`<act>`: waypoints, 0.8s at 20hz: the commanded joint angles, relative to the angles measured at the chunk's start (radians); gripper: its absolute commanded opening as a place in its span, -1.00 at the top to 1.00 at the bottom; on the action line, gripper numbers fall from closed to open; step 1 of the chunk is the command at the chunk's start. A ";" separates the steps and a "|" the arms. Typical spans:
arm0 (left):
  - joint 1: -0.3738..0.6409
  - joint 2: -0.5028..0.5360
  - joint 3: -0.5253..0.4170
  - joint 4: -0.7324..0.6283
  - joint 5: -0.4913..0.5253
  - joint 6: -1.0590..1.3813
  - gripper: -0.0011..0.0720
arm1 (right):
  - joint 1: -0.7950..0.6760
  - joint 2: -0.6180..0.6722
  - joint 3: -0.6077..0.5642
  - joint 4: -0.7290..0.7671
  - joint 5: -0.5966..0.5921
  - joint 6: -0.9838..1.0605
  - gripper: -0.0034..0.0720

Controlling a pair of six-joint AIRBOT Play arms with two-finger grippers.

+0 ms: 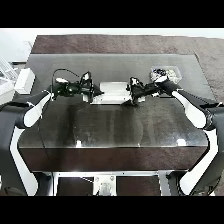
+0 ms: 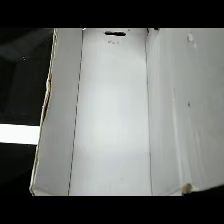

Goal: Fold the box and place the chain.

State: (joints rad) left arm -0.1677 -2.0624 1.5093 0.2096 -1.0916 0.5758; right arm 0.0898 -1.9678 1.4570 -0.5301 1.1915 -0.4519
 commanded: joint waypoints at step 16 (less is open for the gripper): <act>0.000 -0.001 0.000 0.000 0.001 0.000 0.92 | 0.000 -0.019 0.022 -0.002 0.032 -0.004 -0.77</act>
State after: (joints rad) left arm -0.1677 -2.0624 1.5093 0.2096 -1.0916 0.5762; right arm 0.0902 -1.9858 1.4746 -0.5304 1.2236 -0.4530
